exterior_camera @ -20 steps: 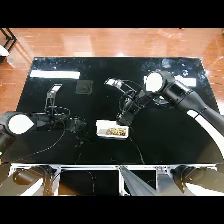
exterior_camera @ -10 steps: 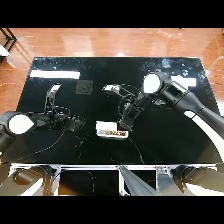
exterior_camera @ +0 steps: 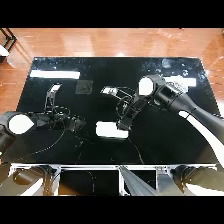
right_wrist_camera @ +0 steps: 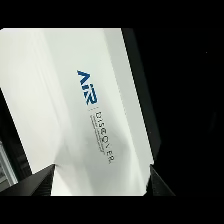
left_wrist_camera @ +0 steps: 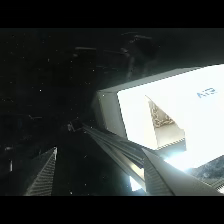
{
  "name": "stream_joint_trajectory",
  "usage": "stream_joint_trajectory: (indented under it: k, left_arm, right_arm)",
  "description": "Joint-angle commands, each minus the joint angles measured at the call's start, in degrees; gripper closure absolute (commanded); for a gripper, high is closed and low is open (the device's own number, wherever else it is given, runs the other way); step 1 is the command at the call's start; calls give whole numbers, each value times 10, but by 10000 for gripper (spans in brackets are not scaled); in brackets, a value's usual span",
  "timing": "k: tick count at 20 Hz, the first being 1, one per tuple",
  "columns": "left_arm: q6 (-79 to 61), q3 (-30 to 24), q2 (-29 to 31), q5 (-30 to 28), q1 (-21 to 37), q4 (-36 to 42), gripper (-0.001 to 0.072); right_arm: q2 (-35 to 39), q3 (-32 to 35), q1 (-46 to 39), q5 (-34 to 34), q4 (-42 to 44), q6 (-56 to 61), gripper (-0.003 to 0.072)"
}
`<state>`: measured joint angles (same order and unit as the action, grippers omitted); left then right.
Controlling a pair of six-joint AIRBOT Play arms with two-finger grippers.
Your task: Fold the box and place the chain.
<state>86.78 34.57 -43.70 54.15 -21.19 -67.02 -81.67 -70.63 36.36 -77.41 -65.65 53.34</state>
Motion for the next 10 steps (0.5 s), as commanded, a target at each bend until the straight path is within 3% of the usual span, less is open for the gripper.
stream_joint_trajectory:
  k: [1, 10]
  left_arm:
    - [0, 0, 0, 1, 1, 0, 88]
    - [0, 0, 0, 5, 1, 0, 88]
  right_arm:
    - [-1, 0, 12, 7, -25, -1, -32]
    - [0, -1, 40, -39, -22, 0, -33]
